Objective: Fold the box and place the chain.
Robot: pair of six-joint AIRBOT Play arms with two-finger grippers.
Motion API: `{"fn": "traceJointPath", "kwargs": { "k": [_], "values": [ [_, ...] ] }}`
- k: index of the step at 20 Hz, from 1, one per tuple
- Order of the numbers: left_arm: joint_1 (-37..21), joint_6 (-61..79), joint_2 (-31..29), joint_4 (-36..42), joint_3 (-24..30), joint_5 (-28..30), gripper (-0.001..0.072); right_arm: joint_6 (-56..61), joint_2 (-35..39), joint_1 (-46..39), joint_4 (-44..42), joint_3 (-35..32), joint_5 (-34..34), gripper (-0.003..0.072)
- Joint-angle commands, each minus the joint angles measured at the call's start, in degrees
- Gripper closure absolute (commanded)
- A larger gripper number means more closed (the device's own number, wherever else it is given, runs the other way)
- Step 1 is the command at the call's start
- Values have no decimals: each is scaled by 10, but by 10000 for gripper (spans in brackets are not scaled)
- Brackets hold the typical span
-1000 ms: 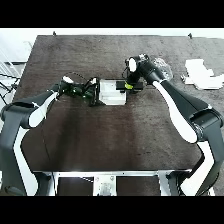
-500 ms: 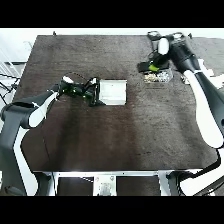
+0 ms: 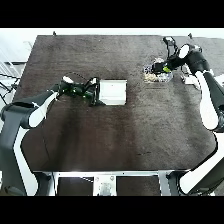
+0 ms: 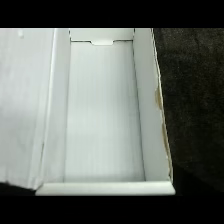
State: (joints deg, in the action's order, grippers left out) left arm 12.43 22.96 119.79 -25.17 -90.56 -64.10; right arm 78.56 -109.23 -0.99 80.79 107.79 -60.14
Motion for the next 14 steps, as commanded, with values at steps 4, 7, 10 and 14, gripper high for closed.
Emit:
{"fn": "traceJointPath", "kwargs": {
  "k": [4,7,10,14],
  "values": [
    [0,0,0,0,0,0,207,-73,-47,-9,-31,1,56,297],
    [0,0,0,0,0,1,207,-73,-58,-9,-39,2,68,343],
    [0,0,0,0,0,0,207,-73,-66,-9,-43,3,68,455],
    [0,0,0,0,0,1,207,-73,-66,-9,-43,14,64,675]
  ]
}}
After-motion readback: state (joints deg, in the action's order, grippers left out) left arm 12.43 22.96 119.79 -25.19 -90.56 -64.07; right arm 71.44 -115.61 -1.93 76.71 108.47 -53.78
